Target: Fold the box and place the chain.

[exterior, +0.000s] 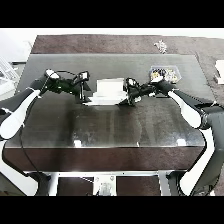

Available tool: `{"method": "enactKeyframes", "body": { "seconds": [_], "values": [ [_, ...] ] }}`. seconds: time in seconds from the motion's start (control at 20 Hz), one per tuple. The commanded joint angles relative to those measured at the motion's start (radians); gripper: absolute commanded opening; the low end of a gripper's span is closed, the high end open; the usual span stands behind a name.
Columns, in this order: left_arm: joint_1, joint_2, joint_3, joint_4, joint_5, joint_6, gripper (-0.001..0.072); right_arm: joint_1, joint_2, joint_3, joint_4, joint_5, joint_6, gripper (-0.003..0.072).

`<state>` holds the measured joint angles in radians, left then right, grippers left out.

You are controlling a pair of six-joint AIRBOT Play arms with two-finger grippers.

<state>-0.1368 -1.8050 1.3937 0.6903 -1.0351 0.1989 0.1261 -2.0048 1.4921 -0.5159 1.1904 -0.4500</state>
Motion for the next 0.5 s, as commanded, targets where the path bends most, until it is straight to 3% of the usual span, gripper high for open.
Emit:
{"method": "enactKeyframes", "body": {
  "seconds": [0.0, 0.45],
  "values": [
    [0.003, 0.005, 0.002, 0.031, 0.007, -0.015, 0.0713, 0.0, 0.0, 0.0, 0.0, 0.0, 0.0, 0.0592],
    [-0.005, 0.003, 0.01, 0.006, -0.108, -0.024, 0.0713, 0.0, 0.0, 0.0, 0.0, 0.0, 0.0, 0.0592]
  ]
}}
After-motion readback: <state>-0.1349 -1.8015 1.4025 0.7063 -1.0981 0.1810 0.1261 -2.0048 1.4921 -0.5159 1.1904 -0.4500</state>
